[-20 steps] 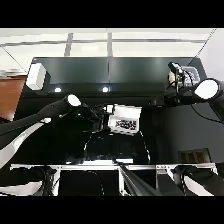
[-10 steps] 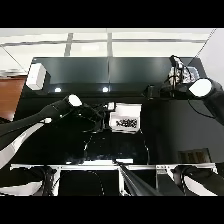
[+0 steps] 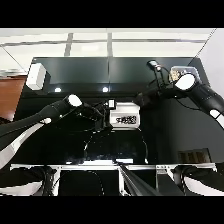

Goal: Fold the box and place the chain.

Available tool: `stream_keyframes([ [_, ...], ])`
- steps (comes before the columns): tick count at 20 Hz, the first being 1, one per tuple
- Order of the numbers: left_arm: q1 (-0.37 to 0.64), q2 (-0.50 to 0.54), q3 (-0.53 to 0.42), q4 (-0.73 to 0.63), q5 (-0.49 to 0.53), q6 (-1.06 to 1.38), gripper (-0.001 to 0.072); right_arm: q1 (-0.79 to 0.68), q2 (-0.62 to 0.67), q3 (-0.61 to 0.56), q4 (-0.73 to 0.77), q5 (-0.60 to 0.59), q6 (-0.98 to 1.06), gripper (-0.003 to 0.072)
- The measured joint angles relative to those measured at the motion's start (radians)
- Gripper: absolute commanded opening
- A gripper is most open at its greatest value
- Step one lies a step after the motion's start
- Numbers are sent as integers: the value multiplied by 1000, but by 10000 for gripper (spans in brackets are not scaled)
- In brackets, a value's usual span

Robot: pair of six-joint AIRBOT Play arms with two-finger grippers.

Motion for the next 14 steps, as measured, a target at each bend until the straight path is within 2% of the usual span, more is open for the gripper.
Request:
stream_keyframes([
  [6, 0, 0, 0, 0, 6, -2, 397, 23, 2, 5, 5, 215, -340, 688],
  [10, 0, 0, 0, 0, 6, -3, 397, 52, -1, 5, 4, 235, -509, 687],
  [14, 0, 0, 0, 0, 6, -3, 397, 83, -4, 4, 3, 203, -597, 687],
])
